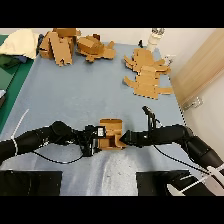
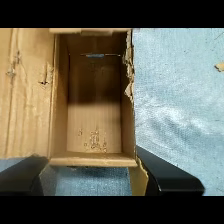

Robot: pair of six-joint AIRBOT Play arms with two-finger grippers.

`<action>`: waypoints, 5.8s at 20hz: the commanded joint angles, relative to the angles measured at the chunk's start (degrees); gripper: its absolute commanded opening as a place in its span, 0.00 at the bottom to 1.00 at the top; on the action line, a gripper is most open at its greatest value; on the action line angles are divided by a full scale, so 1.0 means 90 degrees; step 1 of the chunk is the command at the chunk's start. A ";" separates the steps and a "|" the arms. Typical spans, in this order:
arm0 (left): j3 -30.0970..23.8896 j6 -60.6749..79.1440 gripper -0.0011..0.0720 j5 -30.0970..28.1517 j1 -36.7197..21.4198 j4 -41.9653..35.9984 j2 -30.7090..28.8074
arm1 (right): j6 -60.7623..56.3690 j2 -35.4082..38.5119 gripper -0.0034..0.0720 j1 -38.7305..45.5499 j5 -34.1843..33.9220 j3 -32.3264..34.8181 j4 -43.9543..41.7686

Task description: Fold the box.

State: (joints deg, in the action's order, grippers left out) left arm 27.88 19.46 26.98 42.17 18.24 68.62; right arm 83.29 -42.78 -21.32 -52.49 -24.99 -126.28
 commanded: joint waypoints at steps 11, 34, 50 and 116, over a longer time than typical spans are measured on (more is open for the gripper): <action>0.0002 0.0000 0.68 0.0000 -0.0002 0.0000 -0.0005 | -0.3092 -0.1455 0.66 -0.2081 -0.0056 -0.1268 0.2931; 0.0002 0.0000 0.68 -0.0002 -0.0002 0.0000 -0.0005 | -0.4488 -0.2052 0.63 -0.2407 -0.0508 -0.1831 0.3759; 0.0002 0.0000 0.68 0.0000 0.0000 0.0000 -0.0005 | -0.5302 -0.2756 0.17 -0.2487 -0.0556 -0.1831 0.3813; 0.0002 0.0000 0.68 0.0002 0.0000 0.0000 -0.0005 | -0.5576 -0.0784 0.29 -0.2883 -0.2203 -0.2659 0.4622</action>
State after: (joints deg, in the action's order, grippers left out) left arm 27.90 19.46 27.03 42.15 18.24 68.62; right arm 35.38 -56.49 -47.22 -71.72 -49.19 -87.50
